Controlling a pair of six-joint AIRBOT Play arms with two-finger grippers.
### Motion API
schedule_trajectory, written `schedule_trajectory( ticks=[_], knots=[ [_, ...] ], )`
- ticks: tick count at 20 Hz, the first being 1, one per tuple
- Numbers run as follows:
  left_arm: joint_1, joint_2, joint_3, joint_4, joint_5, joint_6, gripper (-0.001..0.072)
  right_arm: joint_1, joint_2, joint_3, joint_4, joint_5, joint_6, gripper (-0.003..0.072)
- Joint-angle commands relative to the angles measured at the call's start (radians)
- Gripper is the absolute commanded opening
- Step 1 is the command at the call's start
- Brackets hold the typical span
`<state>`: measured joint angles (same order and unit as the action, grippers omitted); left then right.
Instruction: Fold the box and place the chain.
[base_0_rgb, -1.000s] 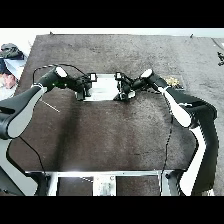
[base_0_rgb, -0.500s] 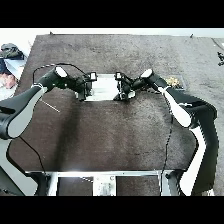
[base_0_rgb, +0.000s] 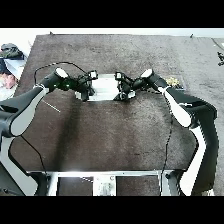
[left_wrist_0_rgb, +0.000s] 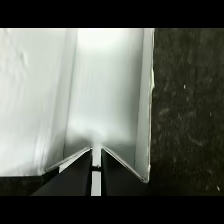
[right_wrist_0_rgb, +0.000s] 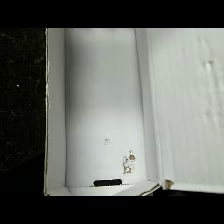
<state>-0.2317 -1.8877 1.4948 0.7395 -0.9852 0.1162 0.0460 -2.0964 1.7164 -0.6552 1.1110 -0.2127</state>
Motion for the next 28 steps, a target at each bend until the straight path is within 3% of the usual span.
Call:
schedule_trajectory(
  ticks=[1, 7, 8, 9, 13, 15, 23, 25, 28],
  knots=[
    [0.000, -0.004, 0.000, -0.035, -0.003, 0.016, 0.0064, 0.001, 0.000, 0.000, 0.001, 0.000, 0.000, 0.0398],
    [0.000, -0.018, 0.000, -0.052, -0.001, 0.016, 0.0078, 0.001, 0.000, 0.000, 0.000, 0.000, 0.000, 0.0398],
    [0.000, -0.018, 0.000, -0.053, -0.001, 0.016, 0.0273, 0.001, 0.000, 0.000, 0.001, -0.001, 0.000, 0.0398],
    [0.000, -0.018, 0.000, -0.059, -0.003, 0.016, 0.0336, 0.001, 0.000, 0.000, 0.000, 0.000, 0.000, 0.0398],
    [0.000, -0.018, 0.000, -0.067, -0.002, 0.016, 0.0338, 0.001, 0.000, 0.000, 0.000, 0.000, 0.000, 0.0398],
    [0.000, -0.018, 0.000, -0.067, 0.000, 0.016, 0.0501, 0.001, 0.000, 0.000, 0.000, 0.000, 0.000, 0.0398],
    [0.000, -0.018, 0.000, -0.067, -0.002, 0.029, 0.0501, 0.001, 0.000, 0.000, 0.000, 0.000, 0.000, 0.0398],
    [0.000, -0.018, 0.000, -0.067, 0.005, 0.039, 0.0720, 0.001, 0.000, 0.000, 0.001, -0.001, 0.000, 0.0398],
    [0.000, -0.018, 0.000, -0.067, 0.005, 0.041, 0.0715, 0.001, 0.000, 0.000, 0.001, 0.000, 0.000, 0.0398]
  ],
)
